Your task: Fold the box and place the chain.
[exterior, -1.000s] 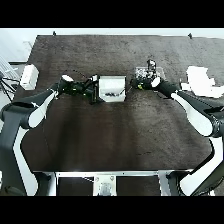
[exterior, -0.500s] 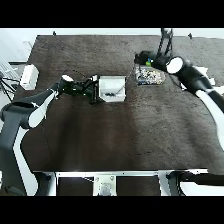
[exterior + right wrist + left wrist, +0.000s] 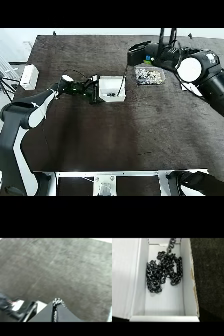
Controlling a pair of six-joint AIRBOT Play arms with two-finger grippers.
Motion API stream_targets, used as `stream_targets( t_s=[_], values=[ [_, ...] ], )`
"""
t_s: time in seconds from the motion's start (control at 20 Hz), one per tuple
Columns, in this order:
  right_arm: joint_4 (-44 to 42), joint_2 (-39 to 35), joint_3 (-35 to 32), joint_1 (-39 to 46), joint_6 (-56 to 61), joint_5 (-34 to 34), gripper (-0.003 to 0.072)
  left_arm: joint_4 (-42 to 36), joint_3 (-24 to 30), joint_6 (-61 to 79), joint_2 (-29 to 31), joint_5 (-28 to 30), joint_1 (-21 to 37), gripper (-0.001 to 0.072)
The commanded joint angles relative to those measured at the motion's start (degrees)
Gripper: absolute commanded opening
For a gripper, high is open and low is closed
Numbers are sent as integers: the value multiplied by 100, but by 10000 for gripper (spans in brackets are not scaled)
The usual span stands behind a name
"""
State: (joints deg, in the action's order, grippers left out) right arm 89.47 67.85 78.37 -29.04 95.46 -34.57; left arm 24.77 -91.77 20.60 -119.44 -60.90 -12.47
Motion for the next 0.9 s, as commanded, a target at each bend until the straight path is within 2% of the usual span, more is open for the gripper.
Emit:
stream_targets(
  t_s=[0.0, 0.35, 0.45, 0.65, 0.85],
  values=[
    [579, -79, -2, -573, 647, -251, 10, 2, 0, 0, 2, 0, 2, 457],
    [654, 63, -4, -1342, 1309, -256, 10, 2, 0, 0, 2, 0, 2, 456],
    [992, 118, -4, -1537, 1659, -251, 9, 2, 0, 0, 2, 0, 2, 457],
    [1110, 420, -4, -1672, 2157, -74, 10, 2, 0, 0, 2, 0, 2, 457],
    [1294, 752, -4, -1709, 2157, 52, 10, 2, 0, 0, 2, 0, 2, 456]
  ],
)
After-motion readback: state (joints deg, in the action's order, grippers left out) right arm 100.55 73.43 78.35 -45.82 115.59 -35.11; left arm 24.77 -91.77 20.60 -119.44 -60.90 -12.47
